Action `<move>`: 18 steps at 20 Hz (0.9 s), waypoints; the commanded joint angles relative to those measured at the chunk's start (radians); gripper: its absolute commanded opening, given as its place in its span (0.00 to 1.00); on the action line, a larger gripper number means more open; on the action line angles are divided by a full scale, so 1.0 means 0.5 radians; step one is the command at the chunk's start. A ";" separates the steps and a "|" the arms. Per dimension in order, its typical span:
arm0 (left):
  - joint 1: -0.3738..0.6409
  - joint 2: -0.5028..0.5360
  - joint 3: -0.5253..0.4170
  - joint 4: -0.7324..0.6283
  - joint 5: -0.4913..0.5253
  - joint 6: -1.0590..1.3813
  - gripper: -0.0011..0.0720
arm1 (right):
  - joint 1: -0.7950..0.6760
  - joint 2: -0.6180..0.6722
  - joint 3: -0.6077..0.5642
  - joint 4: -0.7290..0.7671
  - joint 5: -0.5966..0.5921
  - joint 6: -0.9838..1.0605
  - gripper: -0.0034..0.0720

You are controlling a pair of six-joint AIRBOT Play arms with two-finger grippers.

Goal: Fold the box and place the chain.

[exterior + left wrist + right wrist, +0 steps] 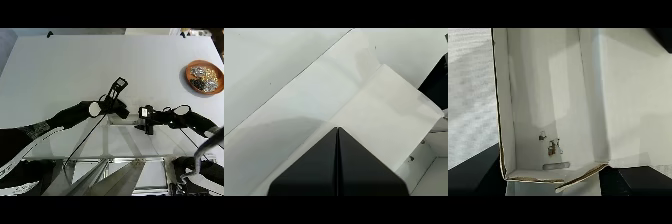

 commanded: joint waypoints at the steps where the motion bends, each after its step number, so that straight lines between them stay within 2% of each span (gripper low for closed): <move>1: -0.002 0.040 -0.001 0.024 -0.114 -0.025 0.02 | -0.001 0.001 0.001 -0.001 -0.002 -0.002 0.58; 4: -0.002 0.234 -0.001 0.284 -0.317 -0.030 0.02 | -0.001 0.002 0.001 -0.001 -0.002 -0.002 0.58; 8: -0.002 0.496 -0.002 0.851 -0.701 -0.245 0.02 | -0.001 0.001 0.001 -0.001 -0.002 -0.002 0.58; 12: -0.002 0.525 -0.003 1.001 -1.125 -0.220 0.02 | -0.001 0.001 0.001 -0.001 -0.002 -0.002 0.58; 18: 0.008 0.382 -0.031 1.028 -1.106 -0.063 0.02 | -0.001 0.002 0.001 -0.001 -0.002 -0.002 0.58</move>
